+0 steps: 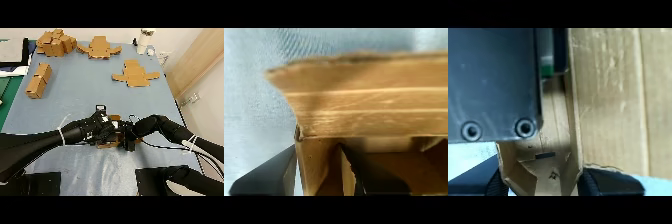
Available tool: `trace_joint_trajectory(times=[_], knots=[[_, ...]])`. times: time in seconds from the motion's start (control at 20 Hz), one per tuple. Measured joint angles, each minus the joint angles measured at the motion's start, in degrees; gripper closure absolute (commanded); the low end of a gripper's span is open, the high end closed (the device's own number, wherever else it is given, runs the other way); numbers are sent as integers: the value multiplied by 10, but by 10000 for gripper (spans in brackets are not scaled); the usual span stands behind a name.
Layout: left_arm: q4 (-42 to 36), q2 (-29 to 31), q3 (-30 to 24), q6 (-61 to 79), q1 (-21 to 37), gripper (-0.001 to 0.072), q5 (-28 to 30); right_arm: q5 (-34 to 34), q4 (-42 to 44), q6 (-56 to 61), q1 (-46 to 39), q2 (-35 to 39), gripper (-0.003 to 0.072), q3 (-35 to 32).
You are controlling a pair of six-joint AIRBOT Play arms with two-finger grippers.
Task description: Fold the box.
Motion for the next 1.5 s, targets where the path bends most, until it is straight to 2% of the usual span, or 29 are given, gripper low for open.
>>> trace_joint_trajectory(times=[0.05, 0.1, 0.15, 0.25, 0.3, 0.85, 0.9, 0.95, 1.0, 1.5], knots=[[0, -3, 1, 0, 0, 314, -3, 0, 0, 0, 0, 0, 185, 0], [0, -6, 2, -2, 0, 467, -4, 0, 0, 0, 0, 0, 185, 0], [0, -9, 3, -5, 0, 544, -3, 0, 0, 0, 0, 0, 185, 0], [1, -14, 3, -11, 0, 547, -4, -1, -1, 0, 0, 0, 185, 0], [2, -15, 3, -13, 0, 700, -1, -1, -1, 0, 0, 0, 185, 0], [-3, -21, 4, -17, -1, 693, 6, 0, -1, 0, 0, 0, 185, 0], [-6, -21, 4, -17, -1, 604, 6, 0, -1, 0, 0, 0, 185, 0], [-10, -21, 5, -15, -1, 340, 6, 0, -1, 0, 0, 0, 185, 0], [-20, -23, 6, -13, -1, 219, 12, 0, -1, -1, 0, 0, 185, 0], [-23, -22, 33, -7, 15, 219, -12, 2, 0, 1, 0, 0, 185, 0]])
